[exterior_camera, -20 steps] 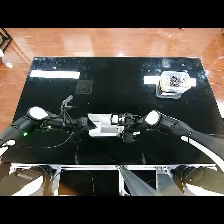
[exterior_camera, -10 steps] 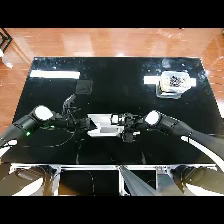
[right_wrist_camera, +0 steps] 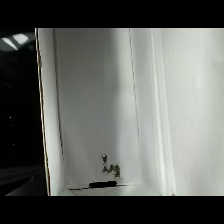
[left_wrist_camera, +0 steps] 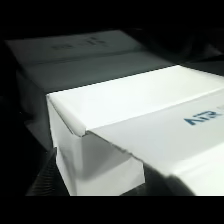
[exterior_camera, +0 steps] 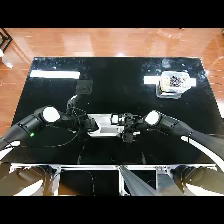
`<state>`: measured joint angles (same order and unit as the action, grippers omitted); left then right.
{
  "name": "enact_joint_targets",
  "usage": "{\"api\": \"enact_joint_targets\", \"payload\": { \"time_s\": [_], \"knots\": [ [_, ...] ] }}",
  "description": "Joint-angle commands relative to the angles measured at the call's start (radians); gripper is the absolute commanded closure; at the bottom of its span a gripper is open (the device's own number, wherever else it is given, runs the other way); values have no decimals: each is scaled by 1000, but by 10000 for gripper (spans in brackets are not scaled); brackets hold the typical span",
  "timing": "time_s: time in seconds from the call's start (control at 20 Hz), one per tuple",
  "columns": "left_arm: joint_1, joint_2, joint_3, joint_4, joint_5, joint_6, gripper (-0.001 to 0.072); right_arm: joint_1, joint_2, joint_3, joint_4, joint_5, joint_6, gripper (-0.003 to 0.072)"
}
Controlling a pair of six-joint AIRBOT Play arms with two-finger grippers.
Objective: Fold the box and place the chain.
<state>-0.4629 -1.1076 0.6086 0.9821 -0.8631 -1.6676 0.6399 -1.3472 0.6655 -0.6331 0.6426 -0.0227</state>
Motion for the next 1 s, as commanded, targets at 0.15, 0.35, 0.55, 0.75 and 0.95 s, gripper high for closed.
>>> {"api": "enact_joint_targets", "payload": {
  "time_s": [0.15, 0.35, 0.55, 0.75, 0.95],
  "knots": [
    [-70, -1, 18, 153, 51, -219, 85, 0, 0, 1, 0, -4, 0, 226],
    [-86, -3, 19, 175, 46, -278, 104, 0, 0, 1, 0, -6, 0, 226],
    [-151, -16, 56, 318, 32, -420, 134, 0, 0, 1, 0, -19, 0, 226],
    [-241, -46, 125, 576, -26, -652, 142, 0, 0, 1, 0, -19, 0, 226],
    [-260, -93, 201, 580, -88, -674, 144, 0, 0, 1, 0, -19, 0, 226]
  ]
}}
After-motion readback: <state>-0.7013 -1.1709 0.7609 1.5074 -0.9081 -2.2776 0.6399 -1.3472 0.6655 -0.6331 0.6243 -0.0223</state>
